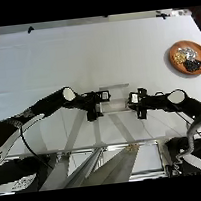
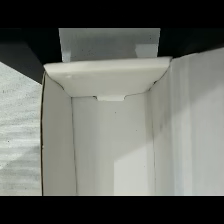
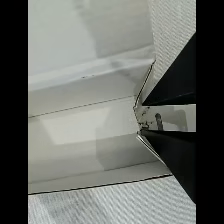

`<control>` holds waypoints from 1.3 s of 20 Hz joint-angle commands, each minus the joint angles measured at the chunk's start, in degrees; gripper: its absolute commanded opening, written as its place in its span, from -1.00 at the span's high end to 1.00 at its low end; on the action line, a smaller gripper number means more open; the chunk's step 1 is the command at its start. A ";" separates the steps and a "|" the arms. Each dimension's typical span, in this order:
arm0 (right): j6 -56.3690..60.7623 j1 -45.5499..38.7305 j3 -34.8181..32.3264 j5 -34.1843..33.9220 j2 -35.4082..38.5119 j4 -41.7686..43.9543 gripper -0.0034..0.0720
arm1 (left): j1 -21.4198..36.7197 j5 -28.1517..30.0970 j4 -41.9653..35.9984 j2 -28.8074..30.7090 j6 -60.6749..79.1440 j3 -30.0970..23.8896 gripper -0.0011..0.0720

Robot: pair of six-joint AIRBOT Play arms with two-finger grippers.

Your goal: Fold the box and place the chain.

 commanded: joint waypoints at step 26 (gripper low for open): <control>67.04 0.00 0.02 18.38 37.66 -19.71 0.88 | 0.02 0.02 0.00 -0.04 -0.02 0.02 -0.22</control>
